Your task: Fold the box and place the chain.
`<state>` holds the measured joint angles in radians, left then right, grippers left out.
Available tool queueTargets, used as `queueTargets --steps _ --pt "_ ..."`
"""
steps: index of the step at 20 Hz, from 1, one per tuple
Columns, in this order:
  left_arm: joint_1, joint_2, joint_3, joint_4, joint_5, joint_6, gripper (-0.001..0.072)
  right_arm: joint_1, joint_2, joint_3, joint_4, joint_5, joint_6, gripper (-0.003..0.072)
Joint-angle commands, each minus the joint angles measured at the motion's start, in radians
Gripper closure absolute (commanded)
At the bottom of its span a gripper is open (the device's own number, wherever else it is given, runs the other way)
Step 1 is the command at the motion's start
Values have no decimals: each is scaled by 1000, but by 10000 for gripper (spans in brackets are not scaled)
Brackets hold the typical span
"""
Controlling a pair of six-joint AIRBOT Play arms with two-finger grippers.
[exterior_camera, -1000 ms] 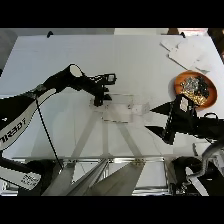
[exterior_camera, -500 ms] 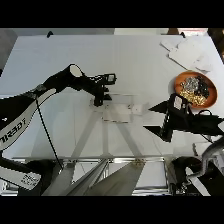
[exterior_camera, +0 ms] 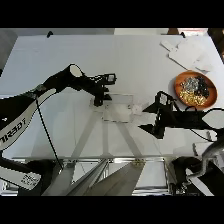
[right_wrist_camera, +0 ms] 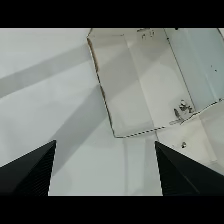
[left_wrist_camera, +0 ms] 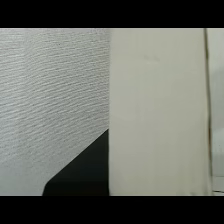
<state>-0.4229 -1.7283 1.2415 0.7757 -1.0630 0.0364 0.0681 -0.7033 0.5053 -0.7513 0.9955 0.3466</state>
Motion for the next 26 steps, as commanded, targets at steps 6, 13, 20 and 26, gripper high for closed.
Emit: queueTargets --steps 6,13,20,26 --pt "-1 1 0 0 0 0 698 5 -15 0 -4 -114 -41 -9" --pt "-1 1 0 0 0 0 698 5 -194 0 -48 -175 -161 -9" --pt "-1 1 0 0 0 0 698 5 -434 0 158 -293 -594 -8" --pt "-1 1 0 0 0 0 698 5 -546 0 241 -342 -754 -8"
